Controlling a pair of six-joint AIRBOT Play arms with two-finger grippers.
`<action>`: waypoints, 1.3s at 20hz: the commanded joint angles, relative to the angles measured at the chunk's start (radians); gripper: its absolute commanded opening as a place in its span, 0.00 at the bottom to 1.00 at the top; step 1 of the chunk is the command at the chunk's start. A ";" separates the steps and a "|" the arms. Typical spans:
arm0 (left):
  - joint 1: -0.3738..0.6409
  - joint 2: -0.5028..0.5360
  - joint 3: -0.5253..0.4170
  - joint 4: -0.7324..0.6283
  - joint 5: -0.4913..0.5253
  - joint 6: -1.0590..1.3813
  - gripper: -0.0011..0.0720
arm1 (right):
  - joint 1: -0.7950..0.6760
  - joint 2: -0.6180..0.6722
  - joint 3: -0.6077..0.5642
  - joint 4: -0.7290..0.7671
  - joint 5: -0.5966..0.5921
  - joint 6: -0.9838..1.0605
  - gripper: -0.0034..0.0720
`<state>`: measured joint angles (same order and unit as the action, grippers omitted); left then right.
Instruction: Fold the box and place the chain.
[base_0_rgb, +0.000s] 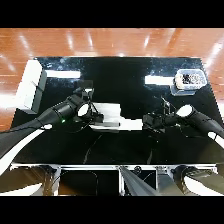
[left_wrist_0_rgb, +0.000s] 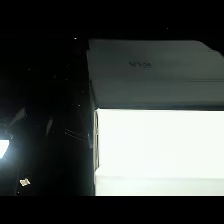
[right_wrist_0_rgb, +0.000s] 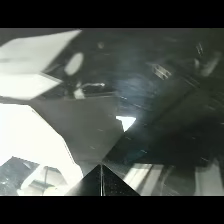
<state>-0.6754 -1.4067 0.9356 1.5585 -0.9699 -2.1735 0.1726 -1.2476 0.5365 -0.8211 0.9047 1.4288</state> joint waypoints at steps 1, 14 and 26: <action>0.000 0.000 0.000 0.000 0.000 0.000 0.04 | 0.032 -0.006 0.000 0.117 -0.042 -0.083 0.09; -0.002 0.000 0.000 0.000 -0.003 0.000 0.04 | 0.060 -0.006 0.089 0.238 0.090 -0.207 0.84; -0.008 0.000 0.000 0.000 -0.009 0.000 0.04 | -0.068 -0.001 0.169 0.136 0.261 -0.207 0.84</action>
<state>-0.6827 -1.4067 0.9356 1.5600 -0.9752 -2.1731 0.1879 -1.2518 0.6800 -0.6182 1.0470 1.2224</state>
